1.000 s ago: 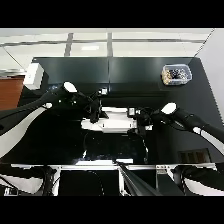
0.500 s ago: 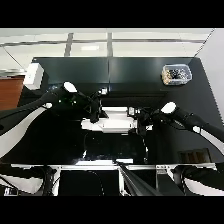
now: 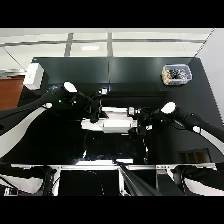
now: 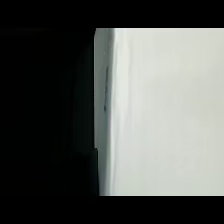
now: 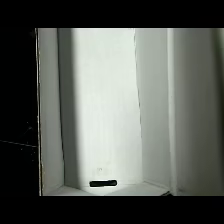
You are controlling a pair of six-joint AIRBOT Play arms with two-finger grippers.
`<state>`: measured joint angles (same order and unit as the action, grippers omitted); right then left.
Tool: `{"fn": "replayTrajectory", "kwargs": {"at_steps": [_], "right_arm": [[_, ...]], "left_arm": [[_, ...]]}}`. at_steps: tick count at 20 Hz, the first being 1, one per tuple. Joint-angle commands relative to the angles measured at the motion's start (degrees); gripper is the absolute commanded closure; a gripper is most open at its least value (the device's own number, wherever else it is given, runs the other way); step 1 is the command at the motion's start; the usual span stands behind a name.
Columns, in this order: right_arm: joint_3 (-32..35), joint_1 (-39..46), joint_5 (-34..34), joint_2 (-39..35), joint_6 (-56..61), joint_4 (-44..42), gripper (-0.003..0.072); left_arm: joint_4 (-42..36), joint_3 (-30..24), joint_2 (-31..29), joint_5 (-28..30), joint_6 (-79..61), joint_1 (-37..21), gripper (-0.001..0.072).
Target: Fold the box and place the chain.
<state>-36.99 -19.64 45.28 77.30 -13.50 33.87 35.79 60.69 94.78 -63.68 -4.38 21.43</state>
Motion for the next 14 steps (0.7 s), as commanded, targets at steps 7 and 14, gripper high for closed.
{"fn": "replayTrajectory", "kwargs": {"at_steps": [7,14], "right_arm": [[0.0,-0.1,-0.1,0.0,0.0,0.3,0.0135],[0.0,-0.5,-0.1,0.0,0.0,0.9,0.0262]], "left_arm": [[10.7,3.8,-7.9,-4.6,18.8,-5.2,0.0084],[17.7,1.6,-15.6,-25.8,48.5,-8.3,0.0685]]}}
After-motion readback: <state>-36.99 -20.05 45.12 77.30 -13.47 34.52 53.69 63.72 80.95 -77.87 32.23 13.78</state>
